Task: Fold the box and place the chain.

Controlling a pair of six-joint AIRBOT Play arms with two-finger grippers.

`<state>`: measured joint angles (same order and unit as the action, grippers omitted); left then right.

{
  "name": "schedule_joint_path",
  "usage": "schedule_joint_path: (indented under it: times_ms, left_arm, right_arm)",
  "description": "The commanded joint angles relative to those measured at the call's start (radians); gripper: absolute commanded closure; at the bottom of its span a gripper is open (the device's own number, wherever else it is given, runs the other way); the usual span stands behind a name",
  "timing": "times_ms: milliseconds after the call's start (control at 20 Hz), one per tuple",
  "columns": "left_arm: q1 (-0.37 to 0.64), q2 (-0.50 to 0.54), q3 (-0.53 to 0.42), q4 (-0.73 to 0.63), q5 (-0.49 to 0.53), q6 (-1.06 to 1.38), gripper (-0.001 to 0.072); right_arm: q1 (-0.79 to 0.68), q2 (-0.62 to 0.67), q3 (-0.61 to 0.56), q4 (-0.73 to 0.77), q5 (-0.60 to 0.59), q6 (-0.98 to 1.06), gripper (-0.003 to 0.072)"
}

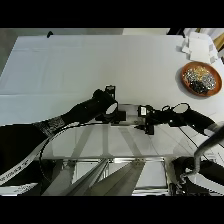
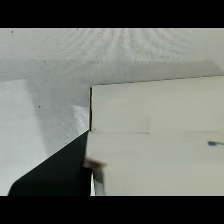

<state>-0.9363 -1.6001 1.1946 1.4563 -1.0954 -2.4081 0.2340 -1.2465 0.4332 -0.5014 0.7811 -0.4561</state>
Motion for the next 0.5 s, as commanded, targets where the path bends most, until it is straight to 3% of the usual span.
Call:
schedule_joint_path:
  times_ms: [0,50,150,350,450]
  left_arm:
    - [0.0,-0.001,0.0,0.031,-0.018,0.0,0.0561]
    - [0.0,-0.001,0.0,0.039,-0.021,0.0,0.0606]
    - [0.0,-0.001,0.0,0.045,-0.032,0.0,0.0628]
    - [-0.005,-0.005,0.0,0.053,-0.037,-0.001,0.0614]
    - [-0.012,-0.007,0.0,0.076,-0.043,-0.001,0.0476]
  right_arm:
    - [0.001,0.0,0.0,0.001,0.0,0.003,0.039]
    - [0.001,0.0,0.0,0.001,0.0,0.003,0.039]
    - [0.001,0.0,0.0,0.001,0.0,0.003,0.039]
    - [0.001,0.0,0.0,0.001,0.0,0.003,0.039]
    - [0.001,0.0,0.0,0.001,0.0,0.003,0.039]
